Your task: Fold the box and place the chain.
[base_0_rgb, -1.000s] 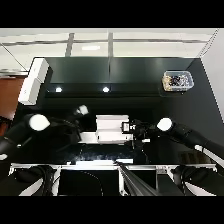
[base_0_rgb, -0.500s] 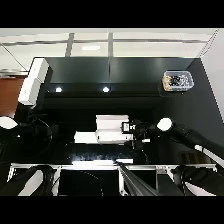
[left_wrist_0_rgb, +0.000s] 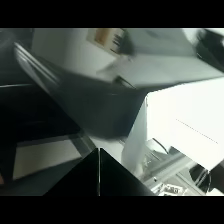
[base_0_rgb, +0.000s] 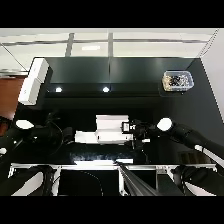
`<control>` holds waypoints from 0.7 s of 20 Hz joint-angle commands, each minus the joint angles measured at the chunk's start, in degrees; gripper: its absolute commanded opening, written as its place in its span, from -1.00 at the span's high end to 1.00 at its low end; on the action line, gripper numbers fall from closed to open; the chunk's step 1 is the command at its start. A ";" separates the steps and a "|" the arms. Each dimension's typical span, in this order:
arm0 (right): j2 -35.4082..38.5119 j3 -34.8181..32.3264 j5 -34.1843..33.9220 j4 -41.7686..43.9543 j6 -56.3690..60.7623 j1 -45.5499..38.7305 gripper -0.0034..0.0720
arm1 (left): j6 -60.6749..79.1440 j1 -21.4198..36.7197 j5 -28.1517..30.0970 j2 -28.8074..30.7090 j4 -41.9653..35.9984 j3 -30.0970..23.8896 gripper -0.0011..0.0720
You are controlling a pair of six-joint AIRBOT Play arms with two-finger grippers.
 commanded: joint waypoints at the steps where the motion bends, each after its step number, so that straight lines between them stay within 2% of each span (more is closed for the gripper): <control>1: -0.02 -0.02 0.00 0.02 0.02 0.04 -0.23 | 4.66 -5.51 1.90 -2.01 -3.21 -0.11 0.89; 4: -0.02 -0.02 0.00 0.00 0.02 0.04 -0.23 | 8.66 -6.10 1.62 -2.36 -4.63 0.63 0.87; 5: -0.02 -0.02 0.00 0.02 0.02 0.04 -0.23 | 8.98 -6.10 1.68 -2.36 -4.61 1.18 0.71; 6: -0.02 -0.02 0.00 0.02 0.02 0.04 -0.23 | 8.98 -6.10 1.70 -2.36 -4.61 1.79 0.38; 8: -0.02 -0.02 0.00 0.00 0.02 0.04 -0.23 | 8.94 -6.10 1.40 -2.36 -4.55 3.13 -0.48; 10: -0.02 -0.02 0.00 0.00 0.02 0.04 -0.23 | 8.90 -6.10 1.01 -2.34 -4.35 4.50 -0.84; 11: -0.02 -0.02 0.00 0.00 0.02 0.04 -0.23 | 8.87 -6.12 0.52 -2.34 -4.42 5.14 -0.92; 14: -0.02 -0.02 0.00 0.00 0.02 0.04 -0.23 | 8.87 -6.19 -3.17 -2.34 -5.31 7.45 -0.92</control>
